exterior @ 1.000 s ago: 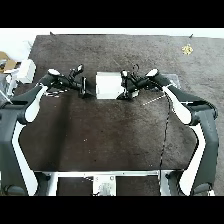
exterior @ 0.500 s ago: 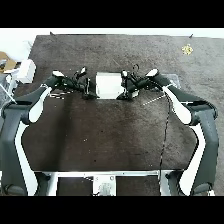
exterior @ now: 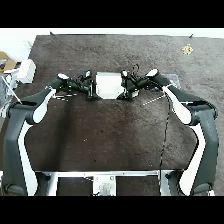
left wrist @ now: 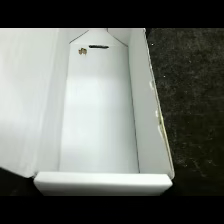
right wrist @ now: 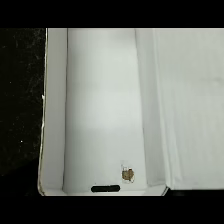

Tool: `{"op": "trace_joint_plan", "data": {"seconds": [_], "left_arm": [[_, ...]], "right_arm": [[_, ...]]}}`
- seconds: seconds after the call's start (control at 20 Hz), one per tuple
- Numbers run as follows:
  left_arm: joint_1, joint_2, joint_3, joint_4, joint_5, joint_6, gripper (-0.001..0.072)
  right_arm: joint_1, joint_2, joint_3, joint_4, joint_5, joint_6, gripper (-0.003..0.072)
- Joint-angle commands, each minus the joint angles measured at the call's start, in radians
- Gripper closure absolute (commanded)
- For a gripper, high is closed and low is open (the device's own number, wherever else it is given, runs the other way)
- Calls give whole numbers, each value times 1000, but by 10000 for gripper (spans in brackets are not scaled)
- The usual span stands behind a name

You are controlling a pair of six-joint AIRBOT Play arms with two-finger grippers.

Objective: Fold the box and place the chain.

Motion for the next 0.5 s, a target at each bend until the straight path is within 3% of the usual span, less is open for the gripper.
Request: {"op": "trace_joint_plan", "data": {"seconds": [0.0, 0.2, 0.3, 0.4, 0.45], "left_arm": [[-6, -3, 1, -11, 9, 10, -11], [-6, -3, 1, -11, 11, 6, 8], [-5, -3, 1, -9, 11, 6, 233], [-6, -3, 1, -9, 11, 5, 270], [-5, -3, 1, -9, 11, 5, 466]], "right_arm": [[1, 0, 0, 0, 0, 0, 248], [1, 0, 0, 0, 0, 0, 248], [1, 0, 0, 0, 0, 0, 248], [1, 0, 0, 0, 0, 0, 248], [1, 0, 0, 0, 0, 0, 248]]}}
